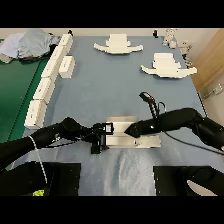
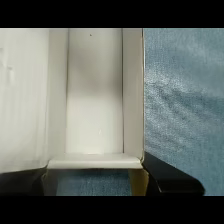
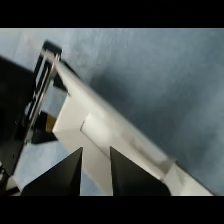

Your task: Fold the box.

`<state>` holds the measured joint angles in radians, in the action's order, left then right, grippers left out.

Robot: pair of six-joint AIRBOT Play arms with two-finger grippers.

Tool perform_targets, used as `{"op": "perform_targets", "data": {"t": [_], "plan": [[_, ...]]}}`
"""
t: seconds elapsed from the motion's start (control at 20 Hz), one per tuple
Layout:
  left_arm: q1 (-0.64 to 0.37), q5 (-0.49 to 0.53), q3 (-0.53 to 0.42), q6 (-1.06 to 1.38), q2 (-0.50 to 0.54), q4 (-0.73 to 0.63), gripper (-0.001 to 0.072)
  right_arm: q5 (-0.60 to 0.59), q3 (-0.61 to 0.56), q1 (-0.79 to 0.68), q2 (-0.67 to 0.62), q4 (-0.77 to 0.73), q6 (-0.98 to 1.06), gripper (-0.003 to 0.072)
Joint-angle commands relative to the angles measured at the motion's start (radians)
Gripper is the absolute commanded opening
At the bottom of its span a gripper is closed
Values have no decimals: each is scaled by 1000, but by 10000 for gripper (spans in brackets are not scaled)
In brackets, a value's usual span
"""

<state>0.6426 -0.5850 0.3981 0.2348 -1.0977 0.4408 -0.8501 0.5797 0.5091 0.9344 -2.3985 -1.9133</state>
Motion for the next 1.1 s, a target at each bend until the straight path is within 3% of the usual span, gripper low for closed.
{"op": "perform_targets", "data": {"t": [0.0,0.2,0.35,0.85,1.05], "plan": [[0,-1,1,0,0,0,429,109,118,8,199,-48,39,257],[0,0,1,0,0,0,429,109,169,8,365,-35,38,256],[0,0,1,0,0,0,428,101,169,13,410,-34,35,257],[0,0,1,0,0,0,429,80,170,14,404,-21,34,256],[0,0,1,0,0,0,429,29,173,14,317,-10,5,257]]}}
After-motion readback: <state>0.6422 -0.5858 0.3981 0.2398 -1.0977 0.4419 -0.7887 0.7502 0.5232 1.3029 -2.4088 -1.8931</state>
